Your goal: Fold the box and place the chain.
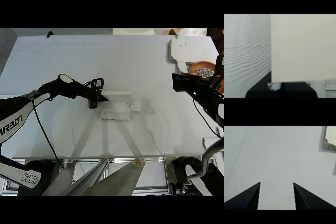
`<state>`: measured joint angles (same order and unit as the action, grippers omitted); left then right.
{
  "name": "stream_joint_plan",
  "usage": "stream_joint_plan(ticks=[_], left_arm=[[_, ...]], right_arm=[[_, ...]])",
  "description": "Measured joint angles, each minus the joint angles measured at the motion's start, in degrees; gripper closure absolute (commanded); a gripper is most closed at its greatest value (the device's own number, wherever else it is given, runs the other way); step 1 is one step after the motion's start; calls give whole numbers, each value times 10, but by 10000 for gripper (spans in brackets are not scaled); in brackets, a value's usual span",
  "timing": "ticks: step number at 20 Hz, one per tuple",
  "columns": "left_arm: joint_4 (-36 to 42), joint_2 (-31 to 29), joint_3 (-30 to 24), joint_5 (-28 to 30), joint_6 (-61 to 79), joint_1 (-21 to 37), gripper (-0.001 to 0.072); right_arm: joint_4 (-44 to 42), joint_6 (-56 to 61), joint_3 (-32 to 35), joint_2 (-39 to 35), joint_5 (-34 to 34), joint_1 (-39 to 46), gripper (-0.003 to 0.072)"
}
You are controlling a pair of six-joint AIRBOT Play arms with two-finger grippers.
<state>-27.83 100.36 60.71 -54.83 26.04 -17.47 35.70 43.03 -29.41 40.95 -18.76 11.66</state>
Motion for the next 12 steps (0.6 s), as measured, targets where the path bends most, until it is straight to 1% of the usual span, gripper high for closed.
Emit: stream_joint_plan(ticks=[1,2,3,4,8,10,12], left_arm=[[0,0,0,0,0,0,697],[0,0,0,1,0,0,697],[0,0,0,1,0,0,697],[0,0,0,1,0,0,697],[0,0,0,2,0,0,697],[0,0,0,2,0,0,697],[0,0,0,2,0,0,697]], right_arm=[[0,-18,-9,-7,-32,0,228],[0,-43,-20,-14,-73,0,203],[0,-69,-29,-21,-113,0,97],[0,-101,-37,-28,-158,0,39],[0,-266,-51,-43,-314,-19,-1],[3,-336,-53,-46,-363,-41,-4],[14,-384,-55,-47,-388,-67,-6]])
